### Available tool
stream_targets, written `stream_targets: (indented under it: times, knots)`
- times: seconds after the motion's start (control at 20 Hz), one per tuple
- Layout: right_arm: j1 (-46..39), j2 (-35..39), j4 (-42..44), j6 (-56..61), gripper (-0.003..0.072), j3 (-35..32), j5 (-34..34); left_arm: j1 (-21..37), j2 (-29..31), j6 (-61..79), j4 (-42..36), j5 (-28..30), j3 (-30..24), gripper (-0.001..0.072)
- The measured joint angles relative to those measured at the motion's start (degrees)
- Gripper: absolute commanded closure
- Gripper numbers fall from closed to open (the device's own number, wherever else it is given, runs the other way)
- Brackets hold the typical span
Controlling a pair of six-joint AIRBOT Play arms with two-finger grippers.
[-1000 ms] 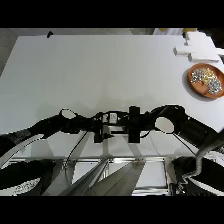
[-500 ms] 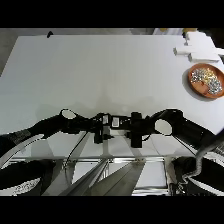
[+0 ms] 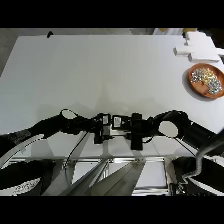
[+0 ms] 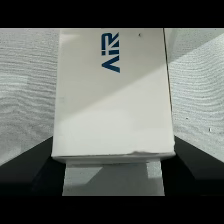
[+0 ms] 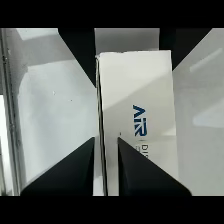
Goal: Fold the box and place the chain.
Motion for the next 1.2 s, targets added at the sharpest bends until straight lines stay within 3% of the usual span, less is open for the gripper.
stream_targets:
  times: [0.85, 1.05, 1.2]
  knots:
    - [0.0, -5.6, 1.0, 2.9, 0.0667, 0.0, -1.0, 0.0, 0.0, 0.2, 0.2, 0.3, 0.0, 0.0436]
    - [0.0, -3.4, -1.1, 5.4, 0.0668, 0.9, -0.9, 0.0, 0.0, -0.5, -0.4, 0.4, 0.0, 0.0436]
    - [-0.2, 0.9, -7.8, 13.0, 0.0671, 2.7, -0.3, 0.0, 0.0, -0.3, -0.2, 0.3, 0.0, 0.0436]
